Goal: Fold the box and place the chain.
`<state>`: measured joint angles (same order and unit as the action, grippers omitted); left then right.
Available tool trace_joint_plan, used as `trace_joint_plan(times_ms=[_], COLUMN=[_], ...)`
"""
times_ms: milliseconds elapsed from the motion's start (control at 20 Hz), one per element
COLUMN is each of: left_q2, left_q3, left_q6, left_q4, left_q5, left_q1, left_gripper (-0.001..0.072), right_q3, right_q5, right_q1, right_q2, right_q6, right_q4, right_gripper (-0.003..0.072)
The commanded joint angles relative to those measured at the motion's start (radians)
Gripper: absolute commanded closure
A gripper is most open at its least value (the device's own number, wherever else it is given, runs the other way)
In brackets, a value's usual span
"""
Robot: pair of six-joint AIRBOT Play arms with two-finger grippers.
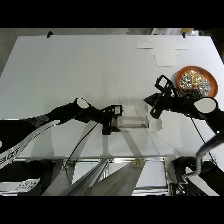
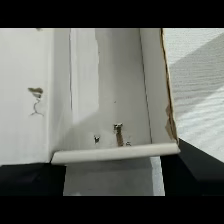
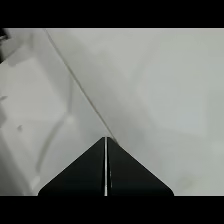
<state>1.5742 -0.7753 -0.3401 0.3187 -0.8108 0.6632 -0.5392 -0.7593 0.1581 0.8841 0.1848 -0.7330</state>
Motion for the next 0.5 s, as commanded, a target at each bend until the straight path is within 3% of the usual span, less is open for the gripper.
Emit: trace_joint_plan(times_ms=[0, 150, 250, 350, 450], left_q2=[0.000, 0.000, 0.000, 0.000, 0.000], left_q3=[0.000, 0.000, 0.000, 0.000, 0.000], left_q6=[0.001, 0.001, 0.001, 0.001, 0.001], left_q4=[0.000, 0.000, 0.000, 0.000, 0.000], left_q5=[-0.002, -0.001, -0.002, -0.002, -0.002], left_q1=[-0.001, -0.001, -0.001, -0.001, -0.001], left_gripper=[0.0501, 0.0501, 0.0501, 0.0501, 0.0501], right_q3=[-0.012, -0.012, -0.012, -0.009, -0.009], right_q5=[-0.253, -0.299, -0.286, -0.264, -0.267], right_q1=[0.001, 0.003, 0.000, 0.000, 0.000], right_q2=[-0.067, -0.067, -0.067, -0.056, -0.026], right_q6=[-0.003, -0.040, -0.049, -0.109, -0.174], right_q4=[-0.283, -0.478, -0.489, -0.453, -0.389], right_gripper=[0.0671, 0.0671, 0.0654, 0.0477, 0.0450])
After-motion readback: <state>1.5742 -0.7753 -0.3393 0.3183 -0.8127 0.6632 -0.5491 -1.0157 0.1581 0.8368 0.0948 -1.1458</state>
